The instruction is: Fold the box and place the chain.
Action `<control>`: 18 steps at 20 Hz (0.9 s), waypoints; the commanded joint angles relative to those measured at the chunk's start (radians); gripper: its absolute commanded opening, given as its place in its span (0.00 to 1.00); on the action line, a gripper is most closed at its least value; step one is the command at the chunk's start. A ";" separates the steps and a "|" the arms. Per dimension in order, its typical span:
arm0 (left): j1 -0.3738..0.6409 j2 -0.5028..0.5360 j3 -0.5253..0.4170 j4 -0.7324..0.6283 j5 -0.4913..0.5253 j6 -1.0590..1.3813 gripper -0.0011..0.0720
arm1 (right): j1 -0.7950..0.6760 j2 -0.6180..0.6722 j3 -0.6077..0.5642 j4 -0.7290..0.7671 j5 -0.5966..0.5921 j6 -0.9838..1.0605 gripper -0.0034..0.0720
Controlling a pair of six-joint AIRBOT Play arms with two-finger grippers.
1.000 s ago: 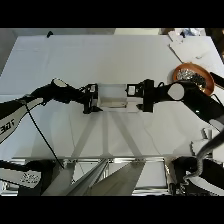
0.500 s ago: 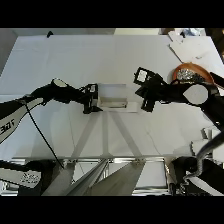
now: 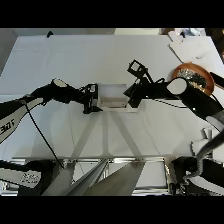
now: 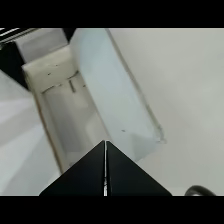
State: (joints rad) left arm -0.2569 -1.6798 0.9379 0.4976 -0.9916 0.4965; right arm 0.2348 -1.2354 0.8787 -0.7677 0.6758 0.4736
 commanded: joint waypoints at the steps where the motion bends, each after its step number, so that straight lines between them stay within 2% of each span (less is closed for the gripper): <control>1: 0.000 0.000 0.000 0.000 0.000 0.000 0.31 | -0.005 -0.123 0.058 0.038 -0.123 -0.011 0.05; 6: 0.000 0.000 0.000 0.000 0.000 0.000 0.31 | -0.020 -0.297 0.137 0.072 -0.142 -0.002 0.05; 10: 0.000 0.000 0.000 0.000 0.000 0.000 0.31 | -0.020 -0.308 0.137 0.056 -0.130 -0.001 0.05; 14: 0.000 0.000 0.000 0.000 0.000 0.000 0.31 | -0.010 -0.236 0.138 0.032 -0.054 0.000 0.06; 18: 0.000 0.000 0.000 0.000 0.000 0.000 0.31 | -0.011 -0.053 0.138 -0.282 0.044 0.159 0.09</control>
State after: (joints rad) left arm -0.2569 -1.6798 0.9379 0.4976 -0.9920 0.4965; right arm 0.2226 -1.3899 1.0157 -0.8513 0.6392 0.5320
